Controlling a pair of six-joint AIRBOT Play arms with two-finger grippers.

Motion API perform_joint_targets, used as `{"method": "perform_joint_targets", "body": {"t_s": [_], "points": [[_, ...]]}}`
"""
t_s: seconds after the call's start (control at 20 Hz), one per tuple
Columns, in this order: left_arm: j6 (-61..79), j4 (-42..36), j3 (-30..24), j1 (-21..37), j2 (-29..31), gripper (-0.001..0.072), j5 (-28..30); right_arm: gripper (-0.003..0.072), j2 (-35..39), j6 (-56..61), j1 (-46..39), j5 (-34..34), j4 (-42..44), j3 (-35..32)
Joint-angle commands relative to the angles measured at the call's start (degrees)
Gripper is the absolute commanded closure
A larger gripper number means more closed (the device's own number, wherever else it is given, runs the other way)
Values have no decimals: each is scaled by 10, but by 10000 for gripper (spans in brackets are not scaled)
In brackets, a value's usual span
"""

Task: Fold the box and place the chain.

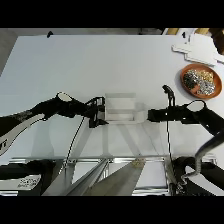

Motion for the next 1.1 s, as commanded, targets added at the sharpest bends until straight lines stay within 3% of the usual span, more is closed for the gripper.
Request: {"method": "perform_joint_targets", "body": {"t_s": [0.0, 0.05, 0.2, 0.3, 0.65, 0.9, 1.05], "points": [[0, 0, 0, 0, 0, 559, 0, 379, -2, -12, 8, 9, 61, 0], [0, 0, 0, 0, 0, 559, 0, 334, -2, -13, 14, 10, 75, 0], [0, 0, 0, 0, 0, 559, 0, 315, 2, -16, 47, -5, 91, 0], [0, 0, 0, 0, 0, 559, 0, 264, 3, -15, 58, -17, 91, 1], [0, 0, 0, 0, 0, 559, 0, 268, 4, -2, 59, -4, 39, 39], [0, 0, 0, 0, 0, 559, 0, 276, 4, 88, 58, 4, -93, 40], [0, 0, 0, 0, 0, 559, 0, 276, 9, 98, 58, 8, -109, 40]]}}
